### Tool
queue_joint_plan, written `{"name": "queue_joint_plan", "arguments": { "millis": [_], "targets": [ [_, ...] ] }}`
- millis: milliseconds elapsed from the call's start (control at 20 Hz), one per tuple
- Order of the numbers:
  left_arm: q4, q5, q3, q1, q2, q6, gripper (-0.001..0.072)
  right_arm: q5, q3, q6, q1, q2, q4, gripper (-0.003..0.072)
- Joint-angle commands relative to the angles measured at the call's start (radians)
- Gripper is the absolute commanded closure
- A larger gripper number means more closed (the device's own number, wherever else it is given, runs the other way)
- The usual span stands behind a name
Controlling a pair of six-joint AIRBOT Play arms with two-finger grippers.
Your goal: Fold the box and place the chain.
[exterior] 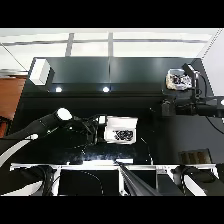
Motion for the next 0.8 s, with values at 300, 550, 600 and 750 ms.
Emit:
{"name": "queue_joint_plan", "arguments": {
  "millis": [300, 550, 600, 750],
  "targets": [
    [0.000, 0.026, 0.008, -0.002, 0.008, 0.000, 0.0490, -0.157, -0.002, 0.090, 0.121, -0.086, 0.006, 0.0194],
    [0.001, 0.043, 0.007, -0.002, 0.003, -0.001, 0.0489, -0.236, -0.001, 0.108, 0.194, -0.185, 0.006, 0.0195],
    [0.001, 0.043, 0.007, -0.002, 0.000, -0.001, 0.0490, -0.243, -0.001, 0.098, 0.198, -0.200, 0.006, 0.0194],
    [0.001, 0.043, 0.008, -0.002, -0.004, -0.002, 0.0490, -0.217, -0.001, 0.030, 0.222, -0.219, 0.006, 0.0193]
  ]
}}
